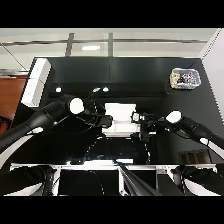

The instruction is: Fold the box and place the chain.

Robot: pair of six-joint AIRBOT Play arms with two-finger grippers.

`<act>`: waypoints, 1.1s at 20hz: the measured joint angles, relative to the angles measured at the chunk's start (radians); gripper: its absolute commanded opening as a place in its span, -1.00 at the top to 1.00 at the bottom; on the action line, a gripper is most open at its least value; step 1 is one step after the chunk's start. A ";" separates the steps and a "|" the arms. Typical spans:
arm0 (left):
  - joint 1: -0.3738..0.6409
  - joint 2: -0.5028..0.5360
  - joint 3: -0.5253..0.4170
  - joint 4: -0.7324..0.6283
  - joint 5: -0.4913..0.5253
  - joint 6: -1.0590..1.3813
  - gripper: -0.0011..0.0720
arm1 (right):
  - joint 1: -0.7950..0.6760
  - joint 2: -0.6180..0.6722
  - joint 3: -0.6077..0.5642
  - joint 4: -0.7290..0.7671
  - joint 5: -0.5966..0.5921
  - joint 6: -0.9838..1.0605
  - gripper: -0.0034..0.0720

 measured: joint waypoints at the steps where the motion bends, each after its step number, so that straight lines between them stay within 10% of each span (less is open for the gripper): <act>1: -0.013 -0.002 0.000 0.025 0.002 -0.026 -0.30 | 0.000 0.000 0.000 0.000 0.000 0.000 0.86; 22: -0.106 -0.149 0.143 0.299 -0.168 -0.328 -0.30 | 0.000 0.000 0.000 0.000 -0.002 0.000 0.86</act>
